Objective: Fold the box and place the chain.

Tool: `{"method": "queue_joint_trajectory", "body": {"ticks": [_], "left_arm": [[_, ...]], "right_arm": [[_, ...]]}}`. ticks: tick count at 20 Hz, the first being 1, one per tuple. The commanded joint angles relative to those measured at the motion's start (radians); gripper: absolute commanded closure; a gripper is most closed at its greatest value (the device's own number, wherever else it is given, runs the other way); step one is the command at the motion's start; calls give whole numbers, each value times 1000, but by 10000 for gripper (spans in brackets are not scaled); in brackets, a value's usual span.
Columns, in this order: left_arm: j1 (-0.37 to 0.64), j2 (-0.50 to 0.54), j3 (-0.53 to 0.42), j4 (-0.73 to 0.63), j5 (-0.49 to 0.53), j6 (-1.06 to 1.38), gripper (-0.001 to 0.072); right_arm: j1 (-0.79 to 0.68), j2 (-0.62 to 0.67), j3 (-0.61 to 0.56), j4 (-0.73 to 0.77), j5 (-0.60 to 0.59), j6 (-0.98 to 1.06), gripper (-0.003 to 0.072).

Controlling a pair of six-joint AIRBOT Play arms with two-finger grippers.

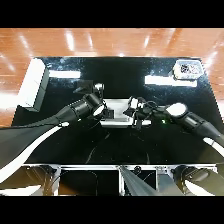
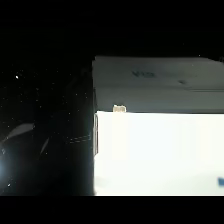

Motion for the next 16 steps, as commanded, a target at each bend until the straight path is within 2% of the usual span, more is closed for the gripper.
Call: {"method": "queue_joint_trajectory", "body": {"ticks": [1,2,5,7,9,12,13,16], "left_arm": [[0,0,-1,0,-2,2,693],[0,0,-1,0,-1,2,693],[0,0,-1,0,0,2,693],[0,-1,-1,1,0,12,693],[0,-3,-1,2,0,12,693],[1,-5,-1,1,-6,14,693],[0,-5,-1,0,-6,14,693],[0,-5,-1,0,-8,18,693]], "right_arm": [[-81,76,0,-82,111,441,656],[-132,79,0,-128,188,684,656],[-261,81,0,-164,548,908,656],[-348,98,4,-210,636,1178,656],[-453,116,4,-354,639,1372,655],[-584,115,-8,-707,558,1670,655],[-609,112,-15,-755,536,1711,656],[-629,65,-24,-732,483,1712,656]]}}
